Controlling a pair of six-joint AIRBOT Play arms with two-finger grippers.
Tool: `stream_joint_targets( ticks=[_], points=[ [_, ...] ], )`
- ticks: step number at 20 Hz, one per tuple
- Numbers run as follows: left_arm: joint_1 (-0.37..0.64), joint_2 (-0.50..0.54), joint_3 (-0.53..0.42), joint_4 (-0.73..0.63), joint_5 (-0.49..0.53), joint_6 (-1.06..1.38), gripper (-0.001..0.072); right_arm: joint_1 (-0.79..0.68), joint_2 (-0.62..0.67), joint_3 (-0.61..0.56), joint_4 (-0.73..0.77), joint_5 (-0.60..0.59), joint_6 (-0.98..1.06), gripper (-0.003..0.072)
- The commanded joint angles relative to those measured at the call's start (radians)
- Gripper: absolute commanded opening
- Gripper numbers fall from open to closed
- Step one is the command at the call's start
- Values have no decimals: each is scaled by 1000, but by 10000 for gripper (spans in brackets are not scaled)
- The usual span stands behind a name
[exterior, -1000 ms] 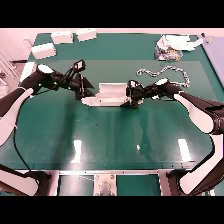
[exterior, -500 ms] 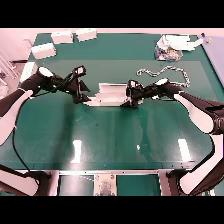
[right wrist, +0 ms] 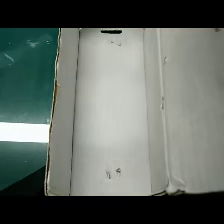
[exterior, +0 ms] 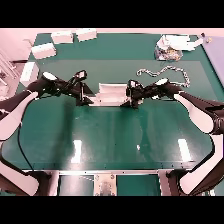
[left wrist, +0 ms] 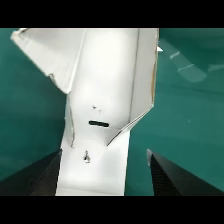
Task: Fold the box and place the chain.
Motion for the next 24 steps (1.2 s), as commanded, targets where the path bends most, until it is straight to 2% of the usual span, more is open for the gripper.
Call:
stream_joint_targets(
  ticks=[1, 4, 8, 17, 18, 19, 24],
  points=[
    [-1, -15, 0, -26, -22, 36, 623, 0, 0, 0, 0, 0, 0, 590],
    [-27, -15, 0, -19, -19, 35, 622, 0, 0, 0, 0, 0, 0, 590],
    [-59, -15, 0, 8, 92, 36, 622, 0, 0, 0, 0, 0, 0, 590],
    [-60, -15, 0, 9, 102, 37, 591, 0, 0, 0, 0, 0, 0, 590],
    [-60, -15, 0, 9, 106, 37, 520, 0, 0, 0, 0, 0, 0, 590],
    [-60, -15, 0, 9, 110, 37, 342, 0, 0, 0, 0, 0, 0, 590],
    [-80, -21, -1, -14, 108, 55, 331, 0, 0, 0, 0, 0, 0, 590]
  ],
)
